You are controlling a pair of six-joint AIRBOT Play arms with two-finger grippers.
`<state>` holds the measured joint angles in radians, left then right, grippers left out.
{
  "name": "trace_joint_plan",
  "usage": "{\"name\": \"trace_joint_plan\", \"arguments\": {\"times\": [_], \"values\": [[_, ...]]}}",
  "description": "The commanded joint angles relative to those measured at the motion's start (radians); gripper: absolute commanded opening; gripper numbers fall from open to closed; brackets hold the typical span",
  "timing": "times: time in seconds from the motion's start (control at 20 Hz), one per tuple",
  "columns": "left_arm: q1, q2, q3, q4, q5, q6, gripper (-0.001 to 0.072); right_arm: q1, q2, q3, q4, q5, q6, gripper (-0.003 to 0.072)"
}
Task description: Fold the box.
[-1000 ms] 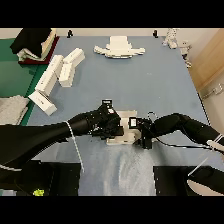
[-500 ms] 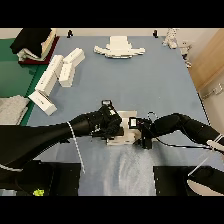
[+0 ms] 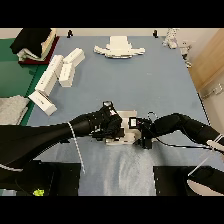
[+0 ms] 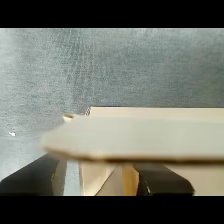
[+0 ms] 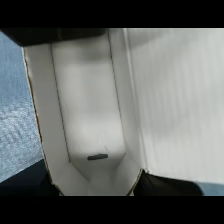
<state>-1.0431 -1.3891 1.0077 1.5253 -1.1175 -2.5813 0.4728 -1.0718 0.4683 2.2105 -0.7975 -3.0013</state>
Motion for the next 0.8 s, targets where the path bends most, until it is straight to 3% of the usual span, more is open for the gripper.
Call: {"name": "trace_joint_plan", "arguments": {"times": [0.0,0.2,0.3,0.35,0.75], "values": [[0.0,-0.001,0.001,0.006,0.01,-0.001,0.0462,0.001,0.001,0.0,0.0,0.0,-0.001,0.0508],[-0.001,-0.022,0.001,0.005,0.01,-0.017,0.045,0.001,0.001,0.0,0.0,0.0,-0.001,0.0508],[-0.005,-0.03,0.001,0.007,0.014,-0.027,0.0095,0.001,0.001,0.0,0.0,0.0,-0.001,0.0508],[-0.005,-0.03,0.001,0.008,0.018,-0.036,0.0016,0.001,0.001,0.0,0.0,0.0,-0.001,0.0507],[-0.005,-0.029,0.016,0.023,0.007,-0.051,0.0019,0.001,0.001,0.0,0.0,0.0,-0.001,0.0508]]}}
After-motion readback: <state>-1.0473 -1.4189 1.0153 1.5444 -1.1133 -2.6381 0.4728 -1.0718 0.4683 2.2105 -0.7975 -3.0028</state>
